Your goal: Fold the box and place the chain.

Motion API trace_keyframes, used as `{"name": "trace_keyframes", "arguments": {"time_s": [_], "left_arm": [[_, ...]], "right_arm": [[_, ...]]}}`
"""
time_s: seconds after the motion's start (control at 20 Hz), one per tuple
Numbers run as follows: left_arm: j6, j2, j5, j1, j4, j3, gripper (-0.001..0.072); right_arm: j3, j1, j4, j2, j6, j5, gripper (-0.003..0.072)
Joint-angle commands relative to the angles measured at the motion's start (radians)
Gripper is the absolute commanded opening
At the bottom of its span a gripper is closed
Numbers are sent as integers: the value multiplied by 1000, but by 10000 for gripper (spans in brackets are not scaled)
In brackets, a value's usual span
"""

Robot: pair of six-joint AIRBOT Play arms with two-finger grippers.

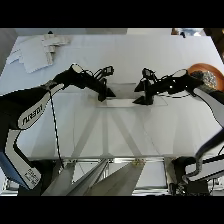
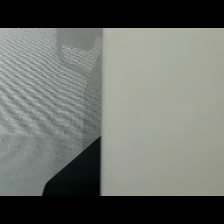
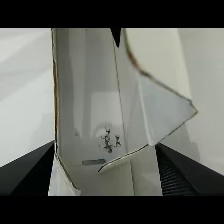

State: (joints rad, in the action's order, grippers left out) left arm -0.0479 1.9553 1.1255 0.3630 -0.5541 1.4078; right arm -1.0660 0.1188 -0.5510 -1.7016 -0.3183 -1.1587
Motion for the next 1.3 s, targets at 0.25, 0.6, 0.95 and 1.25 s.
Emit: {"name": "trace_keyframes", "arguments": {"time_s": [0.25,0.6,0.95,1.25], "left_arm": [[0,1,0,0,0,0,13],[0,1,0,0,0,0,13],[0,0,0,0,0,0,13],[0,1,0,0,0,0,13]], "right_arm": [[-35,-40,-58,-67,-56,-20,693],[-20,-57,-14,-67,-91,41,693],[1,-54,-20,-63,-71,38,692],[1,-46,-27,-61,-71,18,692]]}}
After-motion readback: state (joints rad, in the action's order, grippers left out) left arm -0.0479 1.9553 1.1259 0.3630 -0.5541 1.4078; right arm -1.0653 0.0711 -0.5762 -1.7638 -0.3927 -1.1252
